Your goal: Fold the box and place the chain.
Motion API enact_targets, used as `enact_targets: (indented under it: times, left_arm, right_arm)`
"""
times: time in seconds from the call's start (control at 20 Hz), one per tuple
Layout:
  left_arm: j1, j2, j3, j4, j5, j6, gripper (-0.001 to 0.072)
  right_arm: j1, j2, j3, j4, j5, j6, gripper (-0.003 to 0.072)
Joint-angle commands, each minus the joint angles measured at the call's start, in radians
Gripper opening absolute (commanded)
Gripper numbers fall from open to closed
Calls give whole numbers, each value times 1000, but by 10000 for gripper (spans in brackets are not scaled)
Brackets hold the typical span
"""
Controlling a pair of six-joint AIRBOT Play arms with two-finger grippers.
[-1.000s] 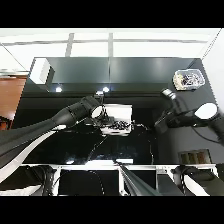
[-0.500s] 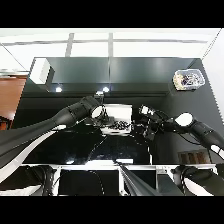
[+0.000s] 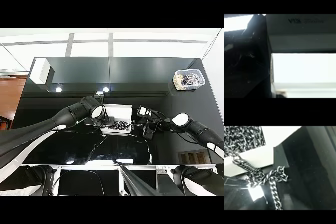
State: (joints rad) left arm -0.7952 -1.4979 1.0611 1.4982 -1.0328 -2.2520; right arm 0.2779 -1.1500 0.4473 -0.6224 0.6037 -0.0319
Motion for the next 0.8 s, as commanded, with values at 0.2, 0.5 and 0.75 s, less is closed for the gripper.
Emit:
enact_targets:
  times: [0.2,0.5,0.75]
  left_arm:
    - [1,0,0,0,0,0,27]
    - [1,0,0,0,0,0,28]
    - [0,0,0,0,0,0,27]
  right_arm:
    - [-1,52,43,-102,53,328,19]
    - [-63,237,310,-182,417,716,19]
    - [-70,294,607,-90,653,927,19]
